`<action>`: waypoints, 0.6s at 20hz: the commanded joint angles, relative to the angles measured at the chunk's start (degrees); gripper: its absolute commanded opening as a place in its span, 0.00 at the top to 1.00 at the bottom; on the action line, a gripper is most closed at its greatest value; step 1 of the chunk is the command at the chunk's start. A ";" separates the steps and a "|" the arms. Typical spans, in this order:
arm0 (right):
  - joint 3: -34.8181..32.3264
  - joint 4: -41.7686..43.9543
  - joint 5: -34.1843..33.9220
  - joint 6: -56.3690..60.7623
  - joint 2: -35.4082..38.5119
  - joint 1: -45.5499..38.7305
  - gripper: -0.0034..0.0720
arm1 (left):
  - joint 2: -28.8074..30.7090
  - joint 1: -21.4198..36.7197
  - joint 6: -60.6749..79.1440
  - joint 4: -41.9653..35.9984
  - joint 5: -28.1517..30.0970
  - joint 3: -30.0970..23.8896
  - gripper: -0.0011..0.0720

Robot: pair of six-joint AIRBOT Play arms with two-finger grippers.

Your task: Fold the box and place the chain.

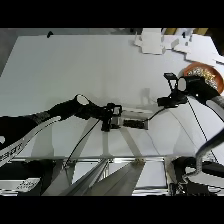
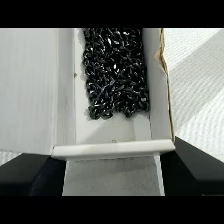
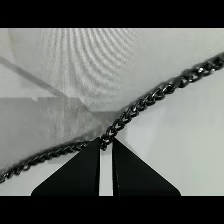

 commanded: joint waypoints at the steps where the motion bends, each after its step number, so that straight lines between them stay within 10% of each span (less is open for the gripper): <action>1: 0.02 0.87 4.52 -2.51 5.40 -0.02 0.93 | 0.02 0.00 0.02 0.02 0.00 0.02 0.80; 12: 0.00 17.51 16.96 -9.57 34.45 0.02 0.93 | 0.02 0.00 0.02 0.02 0.00 0.02 0.80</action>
